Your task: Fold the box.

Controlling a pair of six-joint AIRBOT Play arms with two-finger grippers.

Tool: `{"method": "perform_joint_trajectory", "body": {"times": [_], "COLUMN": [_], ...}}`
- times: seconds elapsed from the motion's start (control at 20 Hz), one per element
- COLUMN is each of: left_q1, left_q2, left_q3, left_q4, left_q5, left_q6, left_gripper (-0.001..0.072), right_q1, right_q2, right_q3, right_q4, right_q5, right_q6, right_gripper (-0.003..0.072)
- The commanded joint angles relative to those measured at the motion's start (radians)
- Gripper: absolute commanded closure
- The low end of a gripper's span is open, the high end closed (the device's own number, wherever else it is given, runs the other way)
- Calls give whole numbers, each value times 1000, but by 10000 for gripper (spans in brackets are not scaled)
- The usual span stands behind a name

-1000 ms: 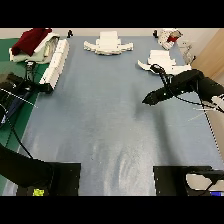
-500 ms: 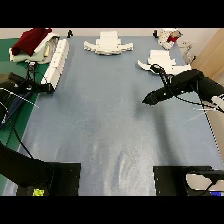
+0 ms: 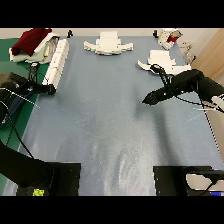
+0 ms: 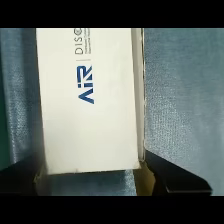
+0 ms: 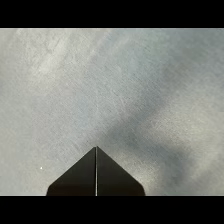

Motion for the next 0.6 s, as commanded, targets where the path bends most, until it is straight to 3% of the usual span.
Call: {"method": "perform_joint_trajectory", "body": {"times": [0.0,0.2,0.35,0.55], "left_q1": [4,24,37,31], "left_q2": [24,109,202,342], "left_q3": [3,4,4,4], "left_q4": [14,75,143,134], "left_q5": [4,-69,-192,-364], "left_q6": [0,0,-1,-7], "left_gripper": [15,14,15,15], "right_q1": [0,0,0,0], "right_q2": [0,0,0,0], "right_q3": [0,0,1,1], "right_q4": [0,0,0,0], "right_q5": [0,0,0,0], "right_q6": [0,0,0,0], "right_gripper": [683,683,683,683]}}
